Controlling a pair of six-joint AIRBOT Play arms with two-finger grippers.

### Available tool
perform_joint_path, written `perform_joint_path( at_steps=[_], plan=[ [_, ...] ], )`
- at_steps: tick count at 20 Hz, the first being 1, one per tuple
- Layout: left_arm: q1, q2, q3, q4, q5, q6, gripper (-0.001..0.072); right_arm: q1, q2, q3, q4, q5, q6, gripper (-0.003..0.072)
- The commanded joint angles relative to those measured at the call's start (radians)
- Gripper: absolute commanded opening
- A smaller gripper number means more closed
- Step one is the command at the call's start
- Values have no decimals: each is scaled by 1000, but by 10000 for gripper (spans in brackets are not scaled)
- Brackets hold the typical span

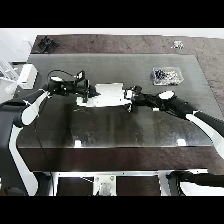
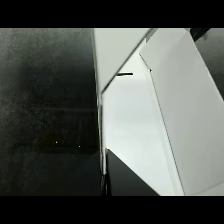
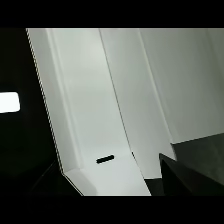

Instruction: Fold the box and place the chain.

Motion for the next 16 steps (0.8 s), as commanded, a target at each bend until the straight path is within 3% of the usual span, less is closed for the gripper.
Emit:
perform_joint_path(
  at_steps=[1, 5, 16],
  plan=[
    [1, 1, 0, 1, -1, 0, 22, -16, -6, 32, 27, -5, 6, 698],
    [1, 1, 0, 1, -1, 0, 23, -39, -49, 68, 27, 16, 6, 698],
    [1, 1, 0, 1, -1, 0, 23, -128, -168, 188, 16, 285, 32, 698]
  ],
)
